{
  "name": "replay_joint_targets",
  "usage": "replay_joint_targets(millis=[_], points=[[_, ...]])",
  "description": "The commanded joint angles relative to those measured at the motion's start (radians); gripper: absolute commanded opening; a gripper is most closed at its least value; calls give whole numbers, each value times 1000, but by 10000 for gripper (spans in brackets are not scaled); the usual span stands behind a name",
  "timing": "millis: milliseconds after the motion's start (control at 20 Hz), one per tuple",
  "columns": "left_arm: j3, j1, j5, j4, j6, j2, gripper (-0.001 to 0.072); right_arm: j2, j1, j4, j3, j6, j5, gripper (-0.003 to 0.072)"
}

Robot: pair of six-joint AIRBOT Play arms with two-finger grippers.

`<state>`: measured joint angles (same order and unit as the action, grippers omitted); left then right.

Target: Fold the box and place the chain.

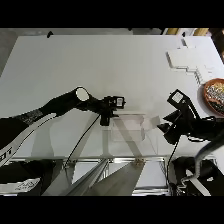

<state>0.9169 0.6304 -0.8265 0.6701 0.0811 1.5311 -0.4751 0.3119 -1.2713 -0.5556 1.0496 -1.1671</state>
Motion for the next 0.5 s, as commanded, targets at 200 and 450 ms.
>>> replay_joint_targets(millis=[200, 450], points=[[-1, 1, 0, 0, 0, 1, 12, 1, 1, 0, 2, -237, -15, 404], [-1, 1, 0, 0, 0, 1, 12, -1, 1, 62, 18, -322, -51, 401]])
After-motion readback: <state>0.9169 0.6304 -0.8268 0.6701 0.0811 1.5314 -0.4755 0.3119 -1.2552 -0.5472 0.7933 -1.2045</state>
